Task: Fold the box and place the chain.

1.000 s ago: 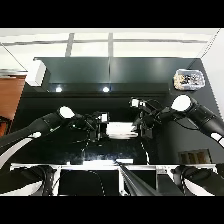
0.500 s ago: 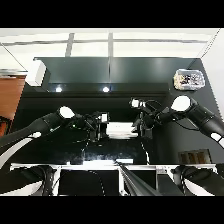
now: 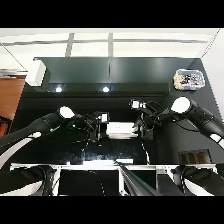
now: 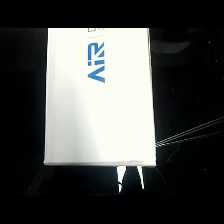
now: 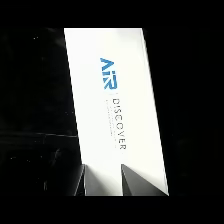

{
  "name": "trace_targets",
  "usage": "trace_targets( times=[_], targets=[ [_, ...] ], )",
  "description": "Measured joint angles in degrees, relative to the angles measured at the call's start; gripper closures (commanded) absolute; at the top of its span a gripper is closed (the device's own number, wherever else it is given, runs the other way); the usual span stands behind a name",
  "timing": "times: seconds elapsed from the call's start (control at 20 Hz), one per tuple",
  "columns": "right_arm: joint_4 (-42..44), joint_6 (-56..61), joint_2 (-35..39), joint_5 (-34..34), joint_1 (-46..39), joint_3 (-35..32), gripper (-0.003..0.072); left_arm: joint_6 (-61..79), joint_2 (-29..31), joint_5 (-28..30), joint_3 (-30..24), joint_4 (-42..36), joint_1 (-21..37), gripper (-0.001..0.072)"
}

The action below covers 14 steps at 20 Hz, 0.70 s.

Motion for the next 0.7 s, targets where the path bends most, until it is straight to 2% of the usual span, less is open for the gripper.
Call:
trace_targets(
  times=[0.1,0.15,0.2,0.35,0.45,0.55,0.7],
  targets=[
    [0.17,2.84,1.36,1.38,-1.09,1.03,0.042,0.0,0.0,0.0,0.0,0.0,0.02,0.0269],
    [0.24,5.88,2.23,1.86,-2.14,1.42,0.0483,0.0,0.0,-0.02,0.0,0.0,0.0,0.0269],
    [0.28,10.45,3.19,2.73,-3.72,1.75,0.0669,0.0,0.0,-0.02,0.0,0.0,0.0,0.0269],
    [1.01,23.1,4.7,7.91,-9.2,0.55,0.0672,0.0,0.0,-0.02,0.0,0.0,0.0,0.0269],
    [5.29,28.17,5.14,10.45,-11.54,-2.62,0.0671,0.0,0.0,-0.02,0.0,0.0,0.0,0.0269],
    [12.98,31.12,5.31,9.88,-11.96,-6.38,0.0671,0.0,0.0,-0.02,0.0,0.0,0.0,0.0269],
    [23.08,33.27,4.52,5.09,-9.09,-9.81,0.0671,0.0,0.0,-0.02,0.0,0.0,0.0,0.0269]
  ],
)
